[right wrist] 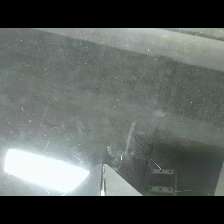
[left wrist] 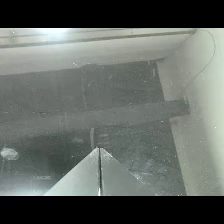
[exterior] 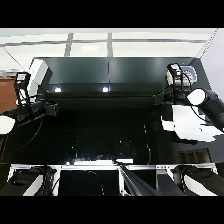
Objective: Fold the box and place the chain.
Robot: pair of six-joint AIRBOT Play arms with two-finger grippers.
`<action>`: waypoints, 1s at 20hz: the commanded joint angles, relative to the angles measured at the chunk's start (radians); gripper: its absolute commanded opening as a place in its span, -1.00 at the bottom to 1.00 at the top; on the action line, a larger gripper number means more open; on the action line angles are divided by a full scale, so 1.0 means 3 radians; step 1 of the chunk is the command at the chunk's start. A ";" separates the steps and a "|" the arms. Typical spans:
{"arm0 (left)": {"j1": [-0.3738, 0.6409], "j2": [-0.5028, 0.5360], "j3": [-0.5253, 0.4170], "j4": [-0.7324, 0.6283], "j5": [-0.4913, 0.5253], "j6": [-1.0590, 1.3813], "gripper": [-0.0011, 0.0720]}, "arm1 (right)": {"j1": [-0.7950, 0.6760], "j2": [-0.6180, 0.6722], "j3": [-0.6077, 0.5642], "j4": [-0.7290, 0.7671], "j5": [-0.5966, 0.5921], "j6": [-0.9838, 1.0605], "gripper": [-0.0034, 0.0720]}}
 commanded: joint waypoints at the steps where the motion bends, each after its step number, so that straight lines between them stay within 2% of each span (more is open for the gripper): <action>1: 0.0001 0.0000 -0.0001 0.0001 0.0001 0.0000 -0.90 | 0.0003 -0.0003 -0.0001 0.0001 0.0001 0.0000 -0.84; 8: 0.0001 0.0000 -0.0001 0.0001 0.0001 0.0000 -0.90 | 0.0003 -0.0003 -0.0001 0.0003 -0.0001 0.0003 -0.84; 10: 0.0001 0.0000 -0.0001 0.0001 0.0001 0.0000 -0.90 | 0.0003 -0.0003 -0.0001 0.0179 -0.0022 0.0001 -0.84; 13: 0.0001 0.0000 -0.0001 0.0001 0.0001 0.0000 -0.90 | 0.0003 -0.0009 -0.0001 0.0532 -0.0429 0.0000 -0.84; 14: 0.0001 0.0000 -0.0001 0.0001 0.0001 0.0000 -0.90 | 0.0000 -0.0017 -0.0001 0.0528 -0.0662 0.0000 -0.32; 15: 0.0001 0.0000 -0.0001 0.0001 0.0001 0.0000 -0.90 | -0.0015 -0.0018 0.0000 0.0523 -0.0835 -0.0003 1.00; 18: 0.0001 0.0000 -0.0001 0.0001 0.0001 0.0000 -0.90 | -0.0336 -0.0018 0.0085 0.0262 -0.0735 0.0062 0.98; 20: 0.0001 0.0000 -0.0001 0.0001 0.0000 0.0000 -0.90 | -0.0904 -0.0018 0.0198 -0.0114 -0.0479 0.0479 0.98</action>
